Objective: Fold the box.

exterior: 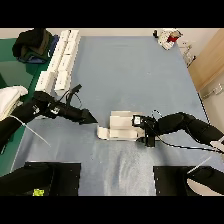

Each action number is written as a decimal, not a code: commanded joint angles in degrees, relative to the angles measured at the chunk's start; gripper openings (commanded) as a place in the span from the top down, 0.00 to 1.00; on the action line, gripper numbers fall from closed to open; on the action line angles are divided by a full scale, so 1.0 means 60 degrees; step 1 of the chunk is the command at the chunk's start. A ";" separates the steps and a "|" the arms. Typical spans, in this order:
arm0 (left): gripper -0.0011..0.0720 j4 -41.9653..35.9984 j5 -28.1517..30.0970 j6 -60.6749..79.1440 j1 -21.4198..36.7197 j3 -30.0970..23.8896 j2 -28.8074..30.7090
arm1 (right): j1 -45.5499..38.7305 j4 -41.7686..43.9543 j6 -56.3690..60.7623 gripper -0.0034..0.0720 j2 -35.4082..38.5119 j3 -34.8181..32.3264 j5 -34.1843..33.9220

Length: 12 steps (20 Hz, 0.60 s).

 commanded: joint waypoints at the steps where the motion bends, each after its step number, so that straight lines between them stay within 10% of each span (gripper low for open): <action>1: 0.97 0.1384 -0.0492 -0.0699 0.1144 0.0164 0.0007 | 0.0004 0.0000 0.0004 0.28 -0.0004 0.0007 0.0004; 8: 0.97 0.2674 0.1239 -0.2178 0.1169 -0.1078 0.0004 | 0.0004 0.0000 0.0004 0.28 -0.0004 0.0007 0.0004; 12: 0.97 0.2426 0.2189 -0.2186 -0.0444 -0.1515 0.0000 | 0.0004 0.0000 0.0004 0.28 -0.0004 0.0007 0.0004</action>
